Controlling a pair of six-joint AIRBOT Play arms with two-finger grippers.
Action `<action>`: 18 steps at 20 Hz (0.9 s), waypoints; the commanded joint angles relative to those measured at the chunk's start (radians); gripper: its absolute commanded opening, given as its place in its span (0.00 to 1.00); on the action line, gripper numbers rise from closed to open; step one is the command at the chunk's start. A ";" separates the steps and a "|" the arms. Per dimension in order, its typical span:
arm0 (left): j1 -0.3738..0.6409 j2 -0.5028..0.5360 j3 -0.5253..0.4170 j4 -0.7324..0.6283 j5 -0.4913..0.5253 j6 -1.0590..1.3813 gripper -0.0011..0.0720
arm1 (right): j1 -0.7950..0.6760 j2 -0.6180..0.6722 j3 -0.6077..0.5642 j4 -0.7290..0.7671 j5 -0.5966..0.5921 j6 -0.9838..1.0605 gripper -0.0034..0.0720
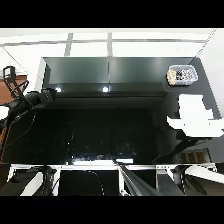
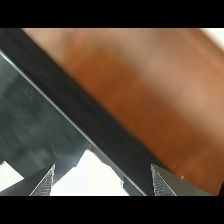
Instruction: Fold the box and place the chain.
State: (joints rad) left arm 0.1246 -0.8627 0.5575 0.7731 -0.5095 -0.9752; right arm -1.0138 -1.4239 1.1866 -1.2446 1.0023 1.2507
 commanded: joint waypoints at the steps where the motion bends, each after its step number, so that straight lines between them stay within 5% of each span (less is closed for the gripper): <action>1: -0.002 -0.004 0.000 0.006 -0.032 0.004 0.99 | -0.111 -0.195 0.172 0.199 0.309 -0.303 0.99; 6: -0.002 -0.004 0.000 0.002 -0.038 0.003 0.99 | -0.011 -0.324 0.258 0.122 0.431 -0.444 0.98; 7: -0.002 -0.004 0.000 0.002 -0.042 0.003 0.99 | 0.001 -0.323 0.259 0.092 0.439 -0.444 0.92; 11: -0.002 -0.003 0.000 0.003 -0.053 0.003 0.99 | 0.006 -0.311 0.258 0.074 0.524 -0.436 0.06; 14: -0.002 -0.003 0.000 0.003 -0.053 0.003 0.99 | 0.031 -0.217 0.194 0.270 0.529 -0.448 0.06; 18: -0.002 -0.003 0.000 0.003 -0.053 0.003 0.99 | 0.148 -0.008 -0.043 0.471 0.491 -0.485 0.06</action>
